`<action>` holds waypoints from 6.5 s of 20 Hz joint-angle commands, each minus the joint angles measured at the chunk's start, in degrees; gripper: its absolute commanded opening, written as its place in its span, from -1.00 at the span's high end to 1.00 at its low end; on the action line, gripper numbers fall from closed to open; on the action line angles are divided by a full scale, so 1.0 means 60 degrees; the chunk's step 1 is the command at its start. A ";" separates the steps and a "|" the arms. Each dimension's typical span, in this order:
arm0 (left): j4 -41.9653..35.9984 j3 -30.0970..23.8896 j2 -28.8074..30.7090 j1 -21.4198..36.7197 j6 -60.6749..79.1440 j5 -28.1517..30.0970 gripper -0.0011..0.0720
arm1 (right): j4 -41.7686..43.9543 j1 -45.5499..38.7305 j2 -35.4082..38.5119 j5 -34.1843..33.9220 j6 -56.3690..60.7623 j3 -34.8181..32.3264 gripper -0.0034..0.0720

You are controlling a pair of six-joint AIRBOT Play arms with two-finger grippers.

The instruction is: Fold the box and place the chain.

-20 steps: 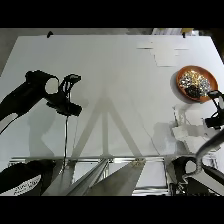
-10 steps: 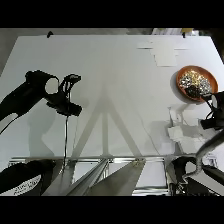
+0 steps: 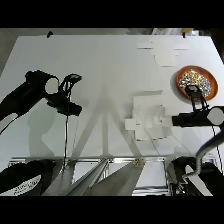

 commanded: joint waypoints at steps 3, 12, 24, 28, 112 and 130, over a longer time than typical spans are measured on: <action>-0.0004 -0.0007 -0.0004 0.0007 0.0211 0.0933 0.95 | 0.1067 0.1585 0.1191 -0.0885 0.0827 -0.0852 0.88; -0.6510 -0.0036 -0.1304 0.0007 0.6699 0.3045 -0.10 | 0.1082 0.2769 0.1184 -0.0889 0.1064 -0.0856 0.87; -1.1391 -0.0036 -0.4193 -0.0007 1.1005 0.1796 -0.49 | 0.1093 0.2776 0.1184 -0.0918 0.1053 -0.0856 0.87; -1.1213 -0.0036 -0.4273 -0.0189 1.1202 0.1734 -0.37 | 0.1093 0.2776 0.1188 -0.1045 0.1053 -0.0856 0.87; -0.8597 -0.0667 -0.3282 -0.1395 1.7682 0.4648 0.97 | 0.1698 0.2776 0.2233 -0.0616 -0.0816 0.0739 0.21; -0.8597 -0.0670 -0.3279 -0.1395 1.7857 0.4645 0.96 | 0.1698 0.2776 0.2233 -0.0597 -0.0816 0.0739 0.21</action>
